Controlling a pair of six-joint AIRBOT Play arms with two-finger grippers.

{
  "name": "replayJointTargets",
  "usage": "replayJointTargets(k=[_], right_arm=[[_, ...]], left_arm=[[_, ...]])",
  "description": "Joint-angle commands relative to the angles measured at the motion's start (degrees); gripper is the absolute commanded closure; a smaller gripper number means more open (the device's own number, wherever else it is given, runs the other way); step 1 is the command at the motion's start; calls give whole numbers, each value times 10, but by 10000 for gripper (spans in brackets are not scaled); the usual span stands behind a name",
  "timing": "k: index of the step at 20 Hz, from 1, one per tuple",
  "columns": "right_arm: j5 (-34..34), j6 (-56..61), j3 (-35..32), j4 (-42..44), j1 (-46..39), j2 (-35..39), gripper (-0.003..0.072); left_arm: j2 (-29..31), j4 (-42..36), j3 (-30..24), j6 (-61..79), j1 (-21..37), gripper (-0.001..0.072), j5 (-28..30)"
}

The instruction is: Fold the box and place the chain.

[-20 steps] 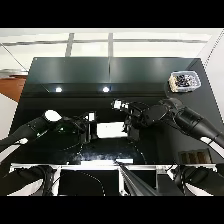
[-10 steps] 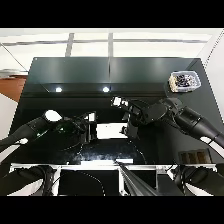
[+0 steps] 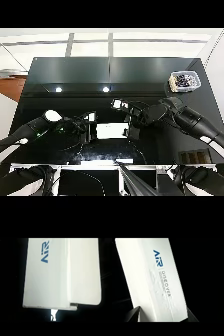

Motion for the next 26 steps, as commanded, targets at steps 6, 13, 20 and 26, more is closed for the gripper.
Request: replayJointTargets(k=[6,13,20,26], right_arm=[[10,5,0,-12,0,-2,387],[11,5,0,8,0,-2,388],[11,20,-3,5,6,-12,387],[19,22,-4,-12,25,-14,243]], left_arm=[[0,0,0,0,0,315,1],[0,0,0,0,0,315,1],[0,0,0,0,0,315,1],[0,0,0,0,0,315,1]])
